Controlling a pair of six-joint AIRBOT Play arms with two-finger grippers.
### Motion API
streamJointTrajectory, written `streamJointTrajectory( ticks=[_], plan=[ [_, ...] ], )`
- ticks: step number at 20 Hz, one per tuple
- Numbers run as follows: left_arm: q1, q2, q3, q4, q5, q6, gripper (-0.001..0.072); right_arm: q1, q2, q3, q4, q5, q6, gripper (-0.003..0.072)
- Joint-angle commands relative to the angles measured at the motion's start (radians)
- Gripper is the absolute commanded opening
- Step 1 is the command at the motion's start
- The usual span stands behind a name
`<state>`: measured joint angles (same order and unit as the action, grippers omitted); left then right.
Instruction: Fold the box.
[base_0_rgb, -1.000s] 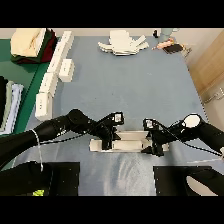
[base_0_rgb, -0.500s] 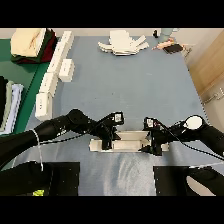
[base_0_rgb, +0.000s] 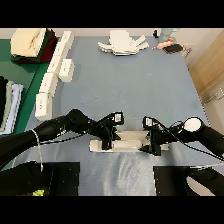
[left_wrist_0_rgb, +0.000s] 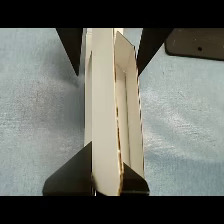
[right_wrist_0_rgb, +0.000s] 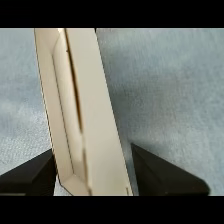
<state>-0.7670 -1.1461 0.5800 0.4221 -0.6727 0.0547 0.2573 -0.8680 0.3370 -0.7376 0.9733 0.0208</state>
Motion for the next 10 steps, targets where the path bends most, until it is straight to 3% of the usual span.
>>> streamJointTrajectory(
  ticks=[1, 10],
  plan=[
    [0.0, 0.001, 0.001, 0.001, 0.0, 0.0, 0.0019, 0.0, 0.001, -0.002, -0.033, -0.029, 0.013, 0.0694],
    [0.0, 0.001, 0.001, 0.001, 0.0, 0.0, 0.0019, 0.001, 0.003, -0.038, 0.035, -0.009, -0.064, 0.0693]
  ],
)
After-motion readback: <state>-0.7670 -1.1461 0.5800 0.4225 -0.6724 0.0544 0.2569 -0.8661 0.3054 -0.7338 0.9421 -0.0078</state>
